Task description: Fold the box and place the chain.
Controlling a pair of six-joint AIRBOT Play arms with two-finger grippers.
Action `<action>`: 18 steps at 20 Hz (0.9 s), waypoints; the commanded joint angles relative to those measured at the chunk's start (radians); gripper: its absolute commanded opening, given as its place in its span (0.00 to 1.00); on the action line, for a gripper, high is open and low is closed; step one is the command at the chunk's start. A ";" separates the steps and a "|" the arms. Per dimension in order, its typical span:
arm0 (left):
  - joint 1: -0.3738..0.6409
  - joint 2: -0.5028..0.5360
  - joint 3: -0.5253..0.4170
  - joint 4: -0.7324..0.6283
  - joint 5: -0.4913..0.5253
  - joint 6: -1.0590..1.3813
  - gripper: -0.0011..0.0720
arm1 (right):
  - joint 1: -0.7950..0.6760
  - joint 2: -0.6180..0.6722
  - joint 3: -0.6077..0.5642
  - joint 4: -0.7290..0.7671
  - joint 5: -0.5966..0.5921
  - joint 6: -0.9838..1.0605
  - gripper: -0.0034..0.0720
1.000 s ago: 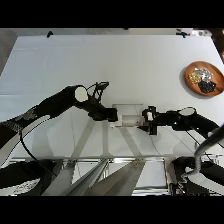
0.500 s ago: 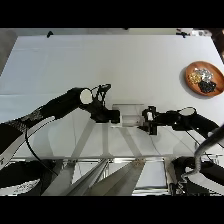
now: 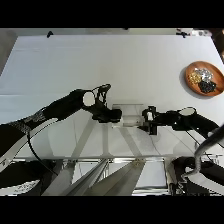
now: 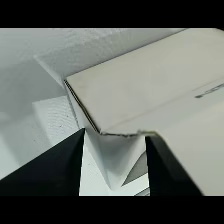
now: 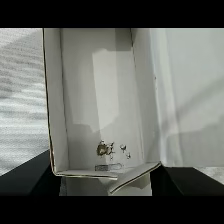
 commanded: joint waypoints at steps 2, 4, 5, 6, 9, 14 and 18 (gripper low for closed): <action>-0.020 -0.001 0.001 0.083 0.014 -0.085 0.55 | 0.000 0.000 0.000 0.000 0.000 0.000 0.66; -0.034 -0.001 0.001 0.143 0.016 -0.148 0.55 | 0.000 0.000 0.000 0.000 0.000 0.000 0.66; -0.042 -0.001 0.001 0.174 0.018 -0.180 0.55 | 0.000 0.000 0.000 0.000 0.000 0.000 0.66; -0.049 -0.001 0.001 0.202 0.028 -0.213 0.55 | 0.000 0.000 0.000 0.000 0.000 0.000 0.66; -0.075 -0.001 0.001 0.264 0.077 -0.317 0.53 | 0.000 0.000 0.000 0.000 0.000 0.000 0.66; -0.118 -0.002 0.001 0.296 0.135 -0.391 0.49 | 0.000 0.000 0.000 0.000 0.000 0.000 0.66; -0.142 -0.023 0.001 0.328 0.082 -0.443 0.49 | 0.000 0.000 0.000 0.000 0.000 0.000 0.66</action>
